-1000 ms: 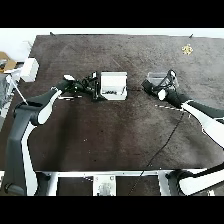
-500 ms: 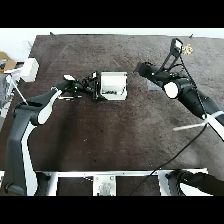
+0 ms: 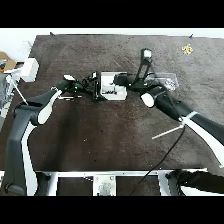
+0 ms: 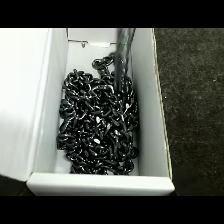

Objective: Fold the box and place the chain.

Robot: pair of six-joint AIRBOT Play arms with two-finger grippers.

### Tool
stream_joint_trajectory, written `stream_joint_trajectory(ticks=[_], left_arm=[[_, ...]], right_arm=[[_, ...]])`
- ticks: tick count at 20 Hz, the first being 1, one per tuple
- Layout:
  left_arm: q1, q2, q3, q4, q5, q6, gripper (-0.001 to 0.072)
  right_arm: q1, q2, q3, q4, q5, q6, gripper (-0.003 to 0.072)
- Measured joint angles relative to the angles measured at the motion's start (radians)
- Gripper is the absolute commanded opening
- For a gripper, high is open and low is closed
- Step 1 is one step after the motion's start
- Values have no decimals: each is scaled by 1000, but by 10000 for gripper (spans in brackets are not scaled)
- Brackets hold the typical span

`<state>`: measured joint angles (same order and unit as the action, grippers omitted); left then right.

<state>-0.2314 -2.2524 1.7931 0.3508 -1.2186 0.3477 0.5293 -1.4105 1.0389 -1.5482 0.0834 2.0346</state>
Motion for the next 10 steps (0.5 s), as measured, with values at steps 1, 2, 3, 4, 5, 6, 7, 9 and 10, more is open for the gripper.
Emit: stream_joint_trajectory(ticks=[1,2,3,4,5,6,7,9,10], left_arm=[[0,0,0,0,0,0,277],[0,0,0,0,0,0,277],[0,0,0,0,0,0,278],[0,0,0,0,0,0,278],[0,0,0,0,0,0,278],[0,0,0,0,0,0,278],[0,0,0,0,0,0,278],[0,0,0,0,0,0,278],[0,0,0,0,0,0,277]], right_arm=[[2,-16,0,-8,5,-3,351],[2,-23,0,-16,18,-14,221],[1,-21,3,-21,34,-30,207],[-8,-11,11,-28,61,-59,207],[-24,-1,24,-32,95,-95,205],[-49,8,45,-34,140,-147,174],[-78,14,72,-24,185,-214,143],[-157,15,145,72,282,-414,138],[-207,4,190,158,338,-542,138]])
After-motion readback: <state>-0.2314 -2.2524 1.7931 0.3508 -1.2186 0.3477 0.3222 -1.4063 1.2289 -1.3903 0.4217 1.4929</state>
